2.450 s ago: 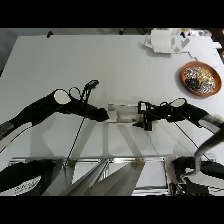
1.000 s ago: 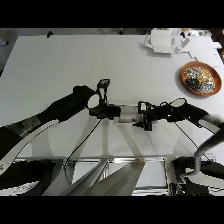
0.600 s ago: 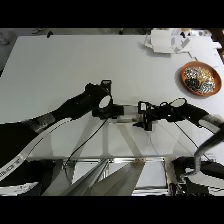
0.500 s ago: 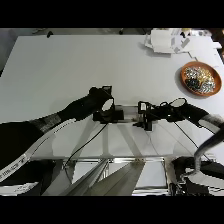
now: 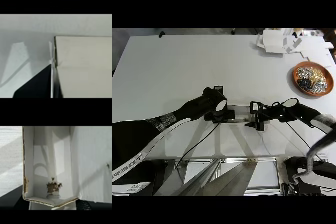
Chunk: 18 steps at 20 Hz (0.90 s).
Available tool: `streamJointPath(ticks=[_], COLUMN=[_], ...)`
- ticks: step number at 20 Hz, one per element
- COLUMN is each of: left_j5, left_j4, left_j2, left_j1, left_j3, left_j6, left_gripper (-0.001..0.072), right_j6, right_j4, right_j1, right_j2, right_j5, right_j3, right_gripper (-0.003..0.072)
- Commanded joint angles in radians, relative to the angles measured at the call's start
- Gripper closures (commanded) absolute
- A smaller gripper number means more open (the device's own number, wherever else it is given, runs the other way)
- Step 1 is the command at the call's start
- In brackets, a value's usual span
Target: Fold the box and place the chain.
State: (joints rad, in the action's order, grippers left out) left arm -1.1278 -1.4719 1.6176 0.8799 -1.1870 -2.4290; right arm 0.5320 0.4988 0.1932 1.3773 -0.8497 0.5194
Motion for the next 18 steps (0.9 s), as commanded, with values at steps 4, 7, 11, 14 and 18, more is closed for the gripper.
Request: streamJointPath(ticks=[4,7,11,14,18], left_j5=[0.004,-0.014,-0.034,-0.059,-0.058], left_j4=[-0.021,-0.021,-0.019,-0.026,-0.028], left_j2=[0.002,0.002,0.001,0.002,0.013], left_j1=[-0.006,-0.011,-0.014,-0.027,-0.032], left_j3=[-0.003,-0.004,-0.024,-0.069,-0.080], left_j6=[0.006,0.021,0.081,0.096,0.095], left_gripper=[0.0710,0.0692,0.0459,0.0460,0.0463], right_j6=[0.000,0.000,0.000,0.000,0.000], right_j4=[0.001,0.001,0.001,0.001,0.001], right_j1=[0.001,0.001,0.001,0.001,0.001], right_j2=[0.000,0.000,0.000,0.000,0.000], right_j5=[-0.001,-0.002,-0.002,-0.002,-0.002], right_j3=[0.000,0.000,0.000,0.000,0.000], right_gripper=[0.0285,0.0285,0.0285,0.0285,0.0285])
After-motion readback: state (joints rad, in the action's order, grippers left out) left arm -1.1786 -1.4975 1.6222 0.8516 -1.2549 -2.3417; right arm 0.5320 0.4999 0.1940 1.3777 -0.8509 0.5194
